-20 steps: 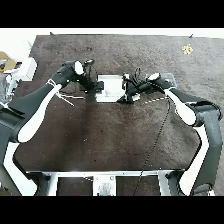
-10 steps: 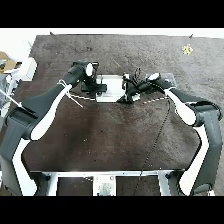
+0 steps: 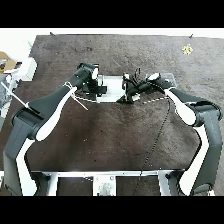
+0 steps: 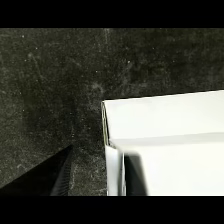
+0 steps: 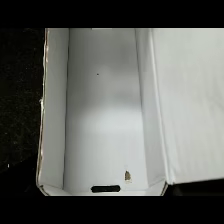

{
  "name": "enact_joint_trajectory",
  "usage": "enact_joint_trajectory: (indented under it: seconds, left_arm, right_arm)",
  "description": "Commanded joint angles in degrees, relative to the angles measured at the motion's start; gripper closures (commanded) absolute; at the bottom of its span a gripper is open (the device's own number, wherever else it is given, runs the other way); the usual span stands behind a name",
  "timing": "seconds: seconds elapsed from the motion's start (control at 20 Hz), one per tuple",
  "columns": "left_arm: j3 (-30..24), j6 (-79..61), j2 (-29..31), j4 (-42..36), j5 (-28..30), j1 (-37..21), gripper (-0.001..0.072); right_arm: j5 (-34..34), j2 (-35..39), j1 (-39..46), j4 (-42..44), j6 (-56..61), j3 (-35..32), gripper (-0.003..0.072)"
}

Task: Fold the box and place the chain.

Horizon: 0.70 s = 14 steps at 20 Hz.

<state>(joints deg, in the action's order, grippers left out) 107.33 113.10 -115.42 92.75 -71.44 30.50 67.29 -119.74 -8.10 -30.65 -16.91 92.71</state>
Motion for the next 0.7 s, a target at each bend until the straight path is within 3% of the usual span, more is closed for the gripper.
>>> enact_joint_trajectory:
  seconds: [0.0, 0.4, 0.45, 0.5, 0.6, 0.65]
  left_arm:
    - [0.42, 2.43, -0.15, 1.84, 0.0, 0.7, 0.0367]
    - [0.63, 4.52, -0.13, 1.62, 1.2, 1.29, 0.0427]
    - [0.63, 4.52, -0.13, 1.62, 1.44, 1.29, 0.0461]
    - [0.63, 4.5, -0.13, 1.77, 1.6, 1.29, 0.055]
    - [0.63, 4.52, -0.15, 1.81, 1.57, 1.29, 0.055]
    - [0.63, 4.63, -0.15, 1.81, 1.46, 1.29, 0.0588]
  right_arm:
    - [0.0, -0.02, -0.04, 0.0, 0.02, 0.02, 0.027]
    - [0.0, -0.02, -0.04, 0.02, 0.02, 0.02, 0.027]
    - [0.0, -0.02, -0.04, 0.02, 0.04, 0.02, 0.027]
    - [0.0, -0.02, -0.04, 0.02, 0.04, 0.02, 0.0269]
    - [0.0, -0.02, -0.04, 0.02, 0.02, 0.02, 0.027]
    - [0.0, -0.02, -0.04, 0.02, 0.02, 0.02, 0.027]
